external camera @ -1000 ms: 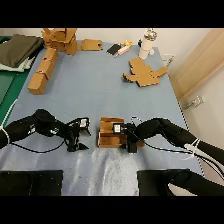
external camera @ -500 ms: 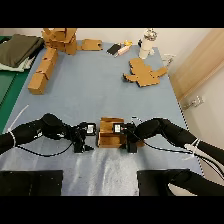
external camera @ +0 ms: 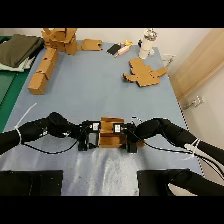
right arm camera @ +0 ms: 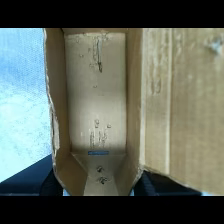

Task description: Fold the box.

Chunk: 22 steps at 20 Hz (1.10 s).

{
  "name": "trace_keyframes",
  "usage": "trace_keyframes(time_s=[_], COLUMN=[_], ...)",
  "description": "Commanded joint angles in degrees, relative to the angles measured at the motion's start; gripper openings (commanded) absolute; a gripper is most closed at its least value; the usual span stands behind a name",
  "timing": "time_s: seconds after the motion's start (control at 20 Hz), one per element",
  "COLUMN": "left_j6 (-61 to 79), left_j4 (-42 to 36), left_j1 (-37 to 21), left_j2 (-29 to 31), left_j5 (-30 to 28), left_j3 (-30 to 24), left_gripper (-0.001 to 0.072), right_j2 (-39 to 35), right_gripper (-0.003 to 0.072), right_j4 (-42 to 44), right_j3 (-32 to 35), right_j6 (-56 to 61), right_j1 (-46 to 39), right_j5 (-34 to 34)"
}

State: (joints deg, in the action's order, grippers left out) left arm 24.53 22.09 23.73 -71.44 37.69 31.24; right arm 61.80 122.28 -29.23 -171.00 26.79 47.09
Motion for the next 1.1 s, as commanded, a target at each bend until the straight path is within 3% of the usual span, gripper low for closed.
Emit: trace_keyframes(time_s=[0.0, 0.55, 1.05], left_j6=[-0.6, -4.8, -8.6], left_j4=[0.2, 3.0, 2.3], left_j1=[0.9, 1.4, 5.0], left_j2=[-0.9, -1.3, -4.3], left_j5=[-0.2, 1.7, -1.6], left_j3=[1.1, 1.7, 5.2], left_gripper=[0.0704, 0.0704, 0.0704], right_j2=[0.0, 0.0, 0.0], right_gripper=[0.0509, 0.0509, 0.0509], right_j4=[0.0, 0.0, 0.0], right_j3=[0.0, 0.0, 0.0], right_j6=[0.0, 0.0, 0.0], right_j1=[0.0, 0.0, 0.0], right_j5=[0.0, 0.0, 0.0])
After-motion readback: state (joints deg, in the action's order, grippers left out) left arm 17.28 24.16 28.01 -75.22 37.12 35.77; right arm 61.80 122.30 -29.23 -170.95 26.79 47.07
